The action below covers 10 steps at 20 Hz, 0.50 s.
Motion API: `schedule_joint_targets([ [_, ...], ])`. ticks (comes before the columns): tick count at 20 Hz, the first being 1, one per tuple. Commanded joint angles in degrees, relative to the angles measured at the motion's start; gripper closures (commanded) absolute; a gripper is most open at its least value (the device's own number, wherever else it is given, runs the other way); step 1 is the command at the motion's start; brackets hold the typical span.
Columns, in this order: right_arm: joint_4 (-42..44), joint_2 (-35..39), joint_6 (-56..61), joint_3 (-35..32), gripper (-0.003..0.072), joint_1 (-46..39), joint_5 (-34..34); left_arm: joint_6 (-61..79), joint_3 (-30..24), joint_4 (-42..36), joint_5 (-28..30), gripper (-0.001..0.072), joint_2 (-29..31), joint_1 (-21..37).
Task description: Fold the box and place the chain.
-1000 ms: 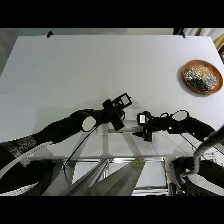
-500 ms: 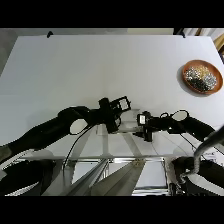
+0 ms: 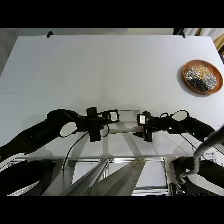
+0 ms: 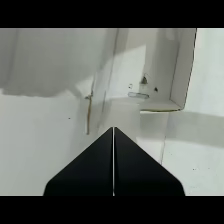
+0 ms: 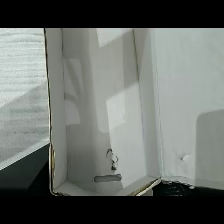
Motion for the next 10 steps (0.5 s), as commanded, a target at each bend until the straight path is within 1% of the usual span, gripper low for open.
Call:
schedule_joint_targets([
  [1, 0.0, 0.0, 0.0, 0.0, 0.0346, 0.0, 0.0, 0.2, -2.9, -0.8, 2.7, 0.0698, -1.4, 0.3],
  [4, 0.0, 0.0, 0.0, 0.0, 0.0346, 0.0, 0.0, 3.3, -3.4, -0.8, 2.6, 0.0697, -3.6, 0.3],
  [8, 0.0, 0.0, 0.0, 0.0, 0.0346, 0.0, 0.0, 8.0, -3.4, -0.6, 3.7, 0.0696, -4.7, 0.3],
  [10, 0.0, 0.0, 0.0, 0.0, 0.0346, 0.0, 0.0, 7.9, -3.4, -0.6, 4.7, 0.0675, -5.1, 0.3],
])
